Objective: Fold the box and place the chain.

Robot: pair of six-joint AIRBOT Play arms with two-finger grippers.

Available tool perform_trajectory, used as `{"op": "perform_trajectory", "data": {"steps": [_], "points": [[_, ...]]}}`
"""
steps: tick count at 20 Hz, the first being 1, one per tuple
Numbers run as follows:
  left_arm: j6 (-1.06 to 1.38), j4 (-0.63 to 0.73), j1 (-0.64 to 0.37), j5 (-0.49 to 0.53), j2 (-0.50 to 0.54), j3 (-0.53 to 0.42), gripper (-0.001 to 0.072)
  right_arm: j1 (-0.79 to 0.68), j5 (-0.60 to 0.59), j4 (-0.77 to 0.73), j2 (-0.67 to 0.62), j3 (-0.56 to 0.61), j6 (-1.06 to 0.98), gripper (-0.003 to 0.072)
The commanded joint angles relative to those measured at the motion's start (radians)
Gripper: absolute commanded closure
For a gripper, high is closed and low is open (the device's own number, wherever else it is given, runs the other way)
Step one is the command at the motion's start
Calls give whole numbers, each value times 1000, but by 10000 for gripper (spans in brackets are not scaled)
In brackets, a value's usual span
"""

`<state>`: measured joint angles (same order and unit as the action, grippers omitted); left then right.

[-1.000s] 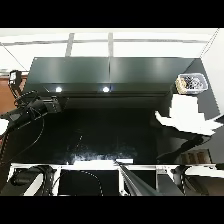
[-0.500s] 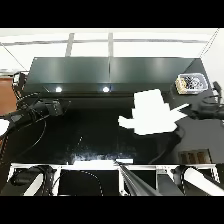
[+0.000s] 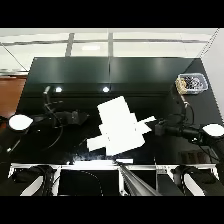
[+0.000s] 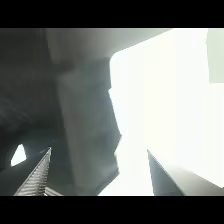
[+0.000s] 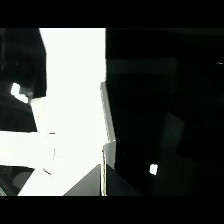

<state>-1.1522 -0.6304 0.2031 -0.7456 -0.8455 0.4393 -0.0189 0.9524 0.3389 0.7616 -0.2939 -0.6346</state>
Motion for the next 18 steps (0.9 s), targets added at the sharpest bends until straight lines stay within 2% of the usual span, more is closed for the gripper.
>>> {"op": "perform_trajectory", "data": {"steps": [1, 6, 8, 9, 12, 13, 14, 15, 17, 18], "points": [[103, 195, 38, -77, -184, 6, -1, 97, -79, -6, -20, 23, 5, 669], [369, 393, 39, -312, -490, 66, 0, 98, -78, -5, -20, 23, -9, 668], [542, 528, 42, -412, -577, 92, 0, 98, -74, -5, -20, 23, -9, 668], [571, 554, 44, -441, -612, 113, 0, 98, -74, -5, -20, 23, -10, 669], [574, 488, 51, -554, -711, 209, 10, 98, -74, -6, -20, 23, -16, 668], [578, 440, 52, -606, -738, 242, 41, 98, -74, -6, -20, 23, -17, 669], [578, 369, 56, -640, -761, 275, 106, 98, -74, -6, -20, 23, -18, 668], [576, 303, 66, -651, -774, 303, 138, 98, -74, -6, -20, 23, -25, 669], [570, 246, 90, -646, -781, 338, 151, 98, -74, -5, -20, 23, -28, 669], [585, 230, 103, -645, -782, 353, 225, 98, -74, -5, -20, 23, -28, 668]]}}
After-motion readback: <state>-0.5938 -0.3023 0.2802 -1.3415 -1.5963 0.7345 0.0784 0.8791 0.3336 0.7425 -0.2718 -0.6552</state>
